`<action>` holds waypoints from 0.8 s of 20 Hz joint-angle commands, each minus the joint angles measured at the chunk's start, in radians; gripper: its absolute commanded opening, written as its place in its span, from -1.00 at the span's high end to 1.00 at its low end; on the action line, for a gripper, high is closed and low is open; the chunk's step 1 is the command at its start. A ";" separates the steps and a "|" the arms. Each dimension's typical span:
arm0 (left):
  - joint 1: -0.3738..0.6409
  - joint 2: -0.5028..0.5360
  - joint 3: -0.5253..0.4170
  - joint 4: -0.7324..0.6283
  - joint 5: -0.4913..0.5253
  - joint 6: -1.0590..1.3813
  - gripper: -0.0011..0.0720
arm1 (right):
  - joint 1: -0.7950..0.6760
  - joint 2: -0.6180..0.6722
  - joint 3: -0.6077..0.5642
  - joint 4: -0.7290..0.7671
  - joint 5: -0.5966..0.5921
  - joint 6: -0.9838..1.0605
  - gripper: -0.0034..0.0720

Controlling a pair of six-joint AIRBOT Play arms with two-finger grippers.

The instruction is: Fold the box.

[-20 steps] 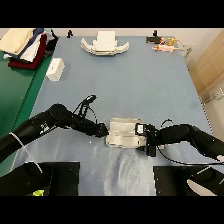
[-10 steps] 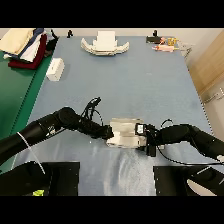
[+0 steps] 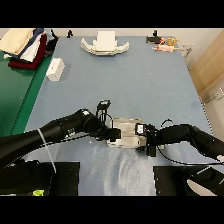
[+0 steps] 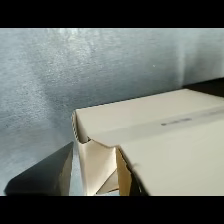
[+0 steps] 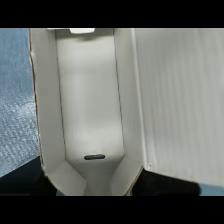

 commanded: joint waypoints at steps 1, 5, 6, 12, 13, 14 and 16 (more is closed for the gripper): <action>-0.069 -0.095 0.095 0.212 -0.123 -0.261 -0.13 | 0.000 -0.001 0.000 0.000 0.000 0.000 -0.65; -0.107 -0.196 0.186 0.309 -0.228 -0.349 -0.13 | 0.000 -0.001 0.000 0.000 0.000 0.000 -0.65; -0.111 -0.216 0.207 0.319 -0.240 -0.358 -0.13 | 0.000 -0.001 0.000 0.000 0.000 0.000 -0.65; -0.115 -0.258 0.241 0.334 -0.274 -0.374 0.17 | 0.000 -0.001 0.000 0.000 0.000 0.000 -0.65; -0.116 -0.258 0.241 0.334 -0.275 -0.373 0.71 | 0.000 -0.001 0.000 0.000 0.000 0.000 -0.65; -0.118 -0.258 0.241 0.334 -0.273 -0.373 0.93 | 0.000 -0.001 0.000 0.000 0.000 0.000 -0.65; -0.129 -0.258 0.241 0.333 -0.260 -0.385 0.94 | 0.000 -0.001 0.000 0.000 0.000 0.000 -0.65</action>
